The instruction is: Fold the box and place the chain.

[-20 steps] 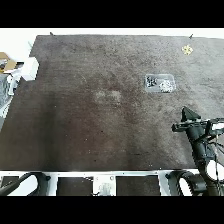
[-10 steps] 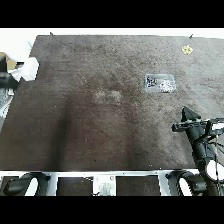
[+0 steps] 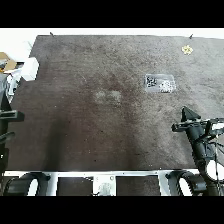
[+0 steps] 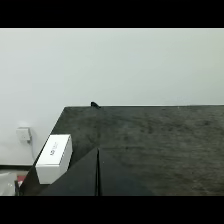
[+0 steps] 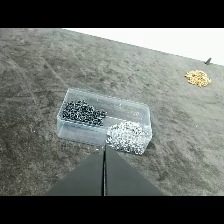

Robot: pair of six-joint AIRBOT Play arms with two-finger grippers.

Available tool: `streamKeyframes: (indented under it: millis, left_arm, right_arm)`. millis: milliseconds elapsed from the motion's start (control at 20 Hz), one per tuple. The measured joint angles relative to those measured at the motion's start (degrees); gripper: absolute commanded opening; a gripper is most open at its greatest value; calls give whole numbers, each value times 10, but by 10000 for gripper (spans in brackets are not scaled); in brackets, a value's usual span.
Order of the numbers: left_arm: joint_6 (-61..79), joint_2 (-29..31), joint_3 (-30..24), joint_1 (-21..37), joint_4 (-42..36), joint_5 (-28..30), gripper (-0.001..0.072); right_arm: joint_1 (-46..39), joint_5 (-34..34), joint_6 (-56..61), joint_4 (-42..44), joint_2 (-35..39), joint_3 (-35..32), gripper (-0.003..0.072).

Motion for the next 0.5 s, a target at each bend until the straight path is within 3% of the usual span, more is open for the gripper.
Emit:
streamKeyframes:
  millis: [500]
  left_arm:
    - [1,11,-43,-2,1,31,9]
  right_arm:
    - [0,0,0,0,0,0,1]
